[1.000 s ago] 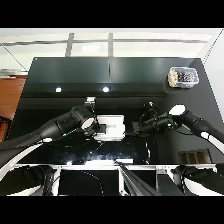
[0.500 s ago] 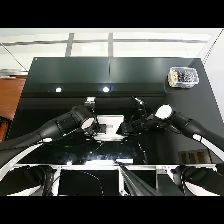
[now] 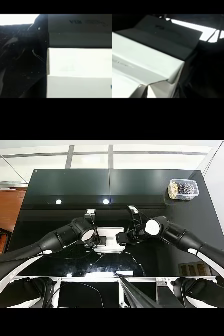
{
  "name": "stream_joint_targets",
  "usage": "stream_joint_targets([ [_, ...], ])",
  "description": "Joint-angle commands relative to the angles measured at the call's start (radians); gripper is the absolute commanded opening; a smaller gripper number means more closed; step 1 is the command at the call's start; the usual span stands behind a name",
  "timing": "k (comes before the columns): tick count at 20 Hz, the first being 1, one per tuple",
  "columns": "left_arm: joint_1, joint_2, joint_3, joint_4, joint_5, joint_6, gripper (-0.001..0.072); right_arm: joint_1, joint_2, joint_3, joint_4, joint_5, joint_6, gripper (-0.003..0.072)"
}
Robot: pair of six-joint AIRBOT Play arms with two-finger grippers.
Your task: Fold the box and place the chain.
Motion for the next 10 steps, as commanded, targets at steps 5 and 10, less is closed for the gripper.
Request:
stream_joint_targets([
  [5, 0.0, 0.0, 0.001, 0.0, -0.001, 0.0, 0.0028, 0.06, -0.001, 0.018, -0.197, 0.031, 0.167, 0.0412],
  [10, 0.0, 0.0, 0.001, 0.0, -0.001, 0.0, 0.0028, 0.083, -0.001, 0.021, -0.252, 0.043, 0.227, 0.0411],
])
